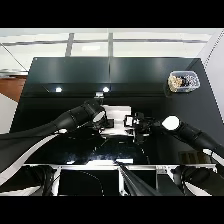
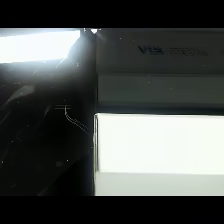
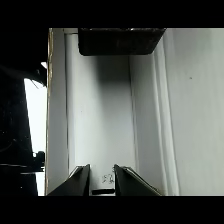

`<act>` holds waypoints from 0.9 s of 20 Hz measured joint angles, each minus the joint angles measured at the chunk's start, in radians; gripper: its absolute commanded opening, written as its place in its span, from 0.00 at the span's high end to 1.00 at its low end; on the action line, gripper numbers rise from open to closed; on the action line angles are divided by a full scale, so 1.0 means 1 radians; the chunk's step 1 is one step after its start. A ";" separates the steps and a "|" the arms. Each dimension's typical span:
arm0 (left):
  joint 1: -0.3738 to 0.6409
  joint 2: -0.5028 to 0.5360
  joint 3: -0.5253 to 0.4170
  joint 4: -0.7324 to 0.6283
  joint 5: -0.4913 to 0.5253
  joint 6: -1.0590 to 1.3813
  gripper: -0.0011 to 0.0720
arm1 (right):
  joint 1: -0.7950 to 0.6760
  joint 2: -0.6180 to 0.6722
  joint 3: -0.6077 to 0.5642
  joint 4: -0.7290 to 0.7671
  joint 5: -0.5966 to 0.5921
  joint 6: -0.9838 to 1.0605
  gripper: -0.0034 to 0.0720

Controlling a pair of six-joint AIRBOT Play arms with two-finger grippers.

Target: Fold the box and place the chain.

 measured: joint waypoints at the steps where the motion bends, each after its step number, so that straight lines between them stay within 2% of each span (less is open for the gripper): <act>1: 0.000 0.000 0.000 0.000 0.000 0.000 0.94 | 0.001 0.000 0.000 0.004 -0.002 0.004 0.70; 4: 0.000 0.000 0.000 -0.001 0.000 0.000 0.94 | 0.003 0.000 0.000 0.008 -0.006 0.011 0.69; 6: 0.000 0.000 0.000 -0.002 0.000 0.000 0.94 | 0.003 0.000 0.000 0.010 -0.005 0.016 0.36; 7: 0.000 0.000 0.000 -0.003 0.002 0.000 0.94 | 0.003 0.000 0.000 0.011 -0.005 0.019 0.62; 8: 0.000 0.000 0.000 -0.003 -0.002 0.000 0.94 | 0.003 0.000 0.000 0.011 -0.005 0.023 0.76; 9: 0.000 0.000 0.000 -0.002 -0.002 0.000 0.94 | 0.003 0.000 0.000 0.011 -0.009 0.029 0.61; 10: 0.000 0.000 0.000 -0.002 -0.001 0.000 0.94 | 0.003 0.000 0.000 0.011 -0.010 0.030 0.62; 11: 0.000 0.000 0.000 -0.002 -0.002 0.000 0.94 | 0.003 0.000 0.000 0.010 -0.009 0.029 0.93; 12: 0.000 0.000 0.000 -0.002 -0.003 0.000 0.94 | 0.003 0.000 0.000 0.010 -0.010 0.030 0.90; 15: 0.000 0.000 0.000 -0.006 -0.002 0.000 0.94 | -0.005 0.013 0.000 0.009 -0.015 0.058 0.90; 18: 0.000 0.000 0.000 -0.005 0.004 -0.004 0.94 | -0.076 0.060 0.005 -0.043 0.005 0.268 0.90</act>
